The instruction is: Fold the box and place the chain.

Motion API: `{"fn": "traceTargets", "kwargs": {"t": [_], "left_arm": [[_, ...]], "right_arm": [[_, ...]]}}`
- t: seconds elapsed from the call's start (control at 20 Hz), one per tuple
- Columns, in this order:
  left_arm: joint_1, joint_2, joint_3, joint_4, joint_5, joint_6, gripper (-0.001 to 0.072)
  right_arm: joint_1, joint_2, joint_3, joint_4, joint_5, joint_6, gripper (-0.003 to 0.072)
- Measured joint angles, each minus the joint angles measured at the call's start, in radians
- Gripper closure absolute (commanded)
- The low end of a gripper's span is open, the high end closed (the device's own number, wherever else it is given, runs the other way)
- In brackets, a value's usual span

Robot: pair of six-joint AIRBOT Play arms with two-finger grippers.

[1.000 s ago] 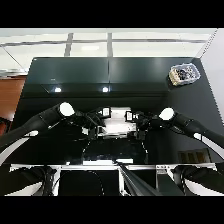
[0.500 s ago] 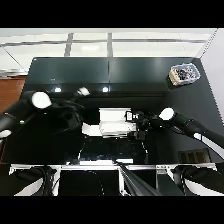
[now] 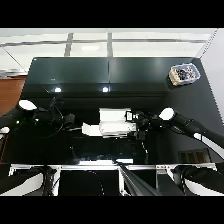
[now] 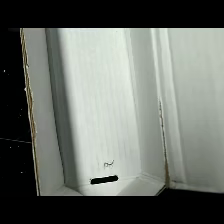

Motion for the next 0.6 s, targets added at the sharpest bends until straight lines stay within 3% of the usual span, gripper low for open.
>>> {"fn": "traceTargets", "kwargs": {"t": [0.45,0.5,0.6], "left_arm": [[-0.142,-0.137,-0.024,-0.100,0.075,0.052,0.0681],[-0.149,-0.142,-0.022,-0.114,0.063,0.079,0.0627],[-0.153,-0.148,-0.006,-0.151,0.031,0.133,0.0177]], "right_arm": [[0.000,0.000,0.000,0.000,0.000,0.000,0.0488],[0.000,0.000,0.000,0.000,0.000,0.000,0.0488],[0.000,0.000,0.000,0.000,0.000,0.000,0.0488]]}}
